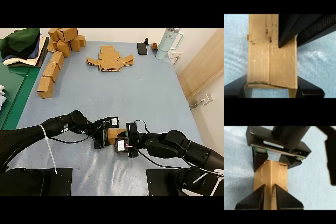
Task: Fold the box.
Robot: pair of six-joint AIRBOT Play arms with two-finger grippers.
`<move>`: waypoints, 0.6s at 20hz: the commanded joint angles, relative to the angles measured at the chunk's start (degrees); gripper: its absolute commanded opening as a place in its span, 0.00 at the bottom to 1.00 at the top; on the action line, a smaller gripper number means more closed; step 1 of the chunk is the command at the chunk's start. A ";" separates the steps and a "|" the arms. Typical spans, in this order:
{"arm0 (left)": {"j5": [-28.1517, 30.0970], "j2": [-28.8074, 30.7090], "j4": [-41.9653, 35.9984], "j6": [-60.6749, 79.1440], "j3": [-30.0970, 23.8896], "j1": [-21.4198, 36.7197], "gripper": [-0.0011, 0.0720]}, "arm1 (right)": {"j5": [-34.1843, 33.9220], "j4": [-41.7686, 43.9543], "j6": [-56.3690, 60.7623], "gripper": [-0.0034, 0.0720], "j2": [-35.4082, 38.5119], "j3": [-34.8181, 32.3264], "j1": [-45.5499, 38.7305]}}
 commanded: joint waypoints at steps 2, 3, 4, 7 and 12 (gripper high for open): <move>0.00 0.04 0.04 0.09 0.04 0.02 0.63 | 0.02 0.85 0.04 0.26 1.49 0.04 -0.04; 0.00 0.04 0.02 0.07 0.04 0.02 0.63 | 0.02 0.85 0.04 0.26 1.95 0.04 -0.04; 0.00 0.04 0.02 0.07 0.04 0.02 0.63 | 0.02 0.85 0.04 0.26 2.27 0.04 -0.04; 0.00 0.04 0.02 0.07 0.04 0.02 0.63 | 0.04 0.85 0.04 0.26 2.58 0.04 -0.04; 0.00 0.04 0.02 0.07 0.04 0.02 0.63 | 0.11 0.83 0.04 0.25 2.56 0.02 -0.04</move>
